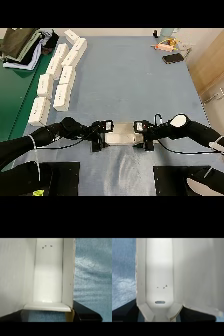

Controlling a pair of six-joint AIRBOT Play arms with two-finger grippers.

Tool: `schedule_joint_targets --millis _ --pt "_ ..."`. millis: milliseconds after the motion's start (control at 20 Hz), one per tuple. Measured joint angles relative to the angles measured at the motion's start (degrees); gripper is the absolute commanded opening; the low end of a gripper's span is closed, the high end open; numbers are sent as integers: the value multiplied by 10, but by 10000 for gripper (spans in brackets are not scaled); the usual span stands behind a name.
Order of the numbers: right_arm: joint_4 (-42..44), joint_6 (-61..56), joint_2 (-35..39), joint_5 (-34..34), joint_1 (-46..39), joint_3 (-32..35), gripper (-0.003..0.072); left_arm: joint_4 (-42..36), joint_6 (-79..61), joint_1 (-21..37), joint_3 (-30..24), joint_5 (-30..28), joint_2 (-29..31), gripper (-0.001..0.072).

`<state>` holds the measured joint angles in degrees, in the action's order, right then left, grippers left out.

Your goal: Fold the box.

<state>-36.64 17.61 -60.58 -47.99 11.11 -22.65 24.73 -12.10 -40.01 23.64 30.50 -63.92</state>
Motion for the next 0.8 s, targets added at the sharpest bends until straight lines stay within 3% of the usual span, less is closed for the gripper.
schedule_joint_targets --millis 200,550,650,800 --pt "-34 -23 31 -2 -1 0 720 0 0 0 0 0 0 413" --pt "-143 -201 168 -40 -2 0 717 -1 0 0 0 0 0 413" --pt "-135 -278 214 -61 -2 0 717 0 0 0 0 0 0 413" --pt "-95 -504 266 -85 -2 0 716 0 0 0 0 0 0 413"
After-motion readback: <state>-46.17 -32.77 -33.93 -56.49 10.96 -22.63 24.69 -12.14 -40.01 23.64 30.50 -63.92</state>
